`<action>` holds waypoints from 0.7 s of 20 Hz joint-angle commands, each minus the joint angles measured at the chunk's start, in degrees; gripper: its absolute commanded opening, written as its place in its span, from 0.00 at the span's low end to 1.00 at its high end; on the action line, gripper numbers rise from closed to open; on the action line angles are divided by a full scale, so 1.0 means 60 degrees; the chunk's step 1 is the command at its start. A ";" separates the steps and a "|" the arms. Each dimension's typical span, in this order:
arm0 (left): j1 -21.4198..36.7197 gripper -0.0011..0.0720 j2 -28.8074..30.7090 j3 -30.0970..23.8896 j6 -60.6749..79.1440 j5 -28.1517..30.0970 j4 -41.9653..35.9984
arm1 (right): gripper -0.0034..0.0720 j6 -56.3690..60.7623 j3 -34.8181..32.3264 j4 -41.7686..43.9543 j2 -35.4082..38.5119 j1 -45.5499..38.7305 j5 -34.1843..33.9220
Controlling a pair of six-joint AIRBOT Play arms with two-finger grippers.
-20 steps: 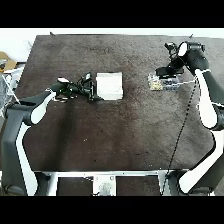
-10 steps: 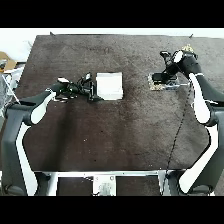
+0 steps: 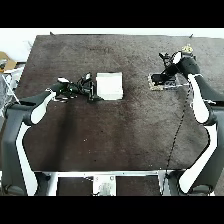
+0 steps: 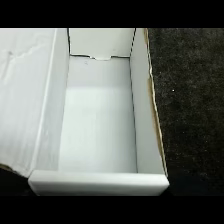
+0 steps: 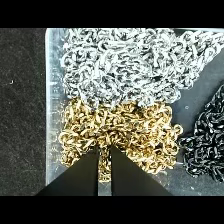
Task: Fold the box and place the chain.
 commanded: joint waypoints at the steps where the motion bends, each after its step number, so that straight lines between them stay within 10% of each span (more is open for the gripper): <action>1: 0.0007 0.39 -0.0004 0.0000 0.0000 0.0000 0.0000 | 0.04 0.0058 0.0029 0.0069 0.0124 -0.0004 0.0011; 14: 0.0007 0.39 0.0000 0.0000 0.0000 0.0000 0.0000 | 0.04 -0.0193 -0.0131 0.0091 0.1727 0.0066 -0.0073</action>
